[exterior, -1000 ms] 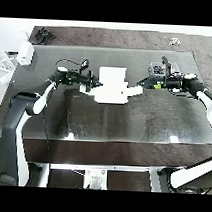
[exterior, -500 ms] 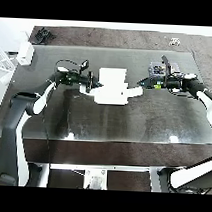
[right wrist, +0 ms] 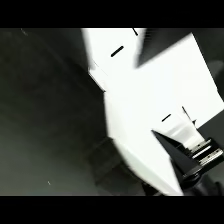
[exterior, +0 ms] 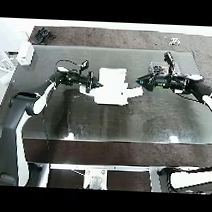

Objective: Fold the box and place the chain.

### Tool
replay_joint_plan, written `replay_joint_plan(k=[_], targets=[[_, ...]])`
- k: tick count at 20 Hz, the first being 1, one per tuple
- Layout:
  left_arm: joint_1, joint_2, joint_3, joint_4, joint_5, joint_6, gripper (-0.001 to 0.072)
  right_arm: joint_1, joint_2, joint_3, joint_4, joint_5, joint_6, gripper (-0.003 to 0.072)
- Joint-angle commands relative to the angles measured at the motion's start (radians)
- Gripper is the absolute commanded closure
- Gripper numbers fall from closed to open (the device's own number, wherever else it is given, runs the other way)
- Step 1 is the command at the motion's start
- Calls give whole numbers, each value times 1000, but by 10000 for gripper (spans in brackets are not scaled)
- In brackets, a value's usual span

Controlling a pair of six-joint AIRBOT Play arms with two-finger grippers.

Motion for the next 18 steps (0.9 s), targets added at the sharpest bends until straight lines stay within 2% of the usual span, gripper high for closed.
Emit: replay_joint_plan(k=[1, 5, 8, 12, 18], targets=[[0, 0, 0, -5, 2, 1, 685, 51, 29, -51, -19, 3, -354, 4], [0, 0, 0, -8, 2, 1, 684, 169, 29, -58, -237, -15, -413, 4], [0, 0, 0, -8, 2, 1, 685, 242, 29, -98, -325, -115, -418, 5], [0, 0, 0, -8, 2, 1, 685, 291, 29, -147, -344, -256, -420, 4], [0, 0, 0, -8, 2, 1, 685, 305, 29, -156, -343, -275, -420, 4]])
